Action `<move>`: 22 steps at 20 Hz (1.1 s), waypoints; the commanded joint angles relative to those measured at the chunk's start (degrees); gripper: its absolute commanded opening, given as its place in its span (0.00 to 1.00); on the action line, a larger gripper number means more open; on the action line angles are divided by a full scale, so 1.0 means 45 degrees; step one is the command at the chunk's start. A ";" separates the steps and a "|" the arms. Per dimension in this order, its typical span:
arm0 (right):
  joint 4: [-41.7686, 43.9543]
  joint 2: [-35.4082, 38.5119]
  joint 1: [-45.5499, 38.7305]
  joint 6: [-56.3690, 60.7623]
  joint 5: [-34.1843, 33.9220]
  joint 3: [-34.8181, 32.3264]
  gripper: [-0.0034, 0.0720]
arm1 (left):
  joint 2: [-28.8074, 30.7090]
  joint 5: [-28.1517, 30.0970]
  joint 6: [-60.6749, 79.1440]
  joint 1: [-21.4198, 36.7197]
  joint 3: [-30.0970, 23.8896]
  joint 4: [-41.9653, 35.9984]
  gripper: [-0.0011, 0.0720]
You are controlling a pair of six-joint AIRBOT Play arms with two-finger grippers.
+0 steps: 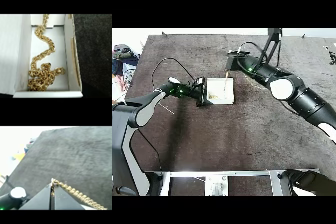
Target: Fold the box and place the chain.
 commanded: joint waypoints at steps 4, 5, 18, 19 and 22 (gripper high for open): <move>0.0073 -0.2123 0.0340 -0.0058 0.1078 0.0049 0.06 | -0.0005 0.0000 0.0005 0.0005 0.0005 0.0000 0.42; 0.0078 -0.2633 0.0335 -0.0058 0.1360 0.0049 0.06 | -0.0005 0.0000 0.0005 0.0005 0.0005 0.0000 0.42; -0.1214 -0.1860 -0.6756 0.1399 0.4148 -0.3245 0.57 | -0.0005 0.0000 0.0005 0.0005 0.0005 0.0000 0.42; -0.1200 -0.2045 -0.7329 0.1676 0.4133 -0.3531 0.57 | -0.0005 0.0005 0.0005 0.0005 0.0005 0.0000 0.42; -0.0714 -0.2905 -0.8038 0.1656 0.3313 -0.3633 0.57 | -0.0005 0.0000 0.0005 0.0005 0.0005 0.0000 0.42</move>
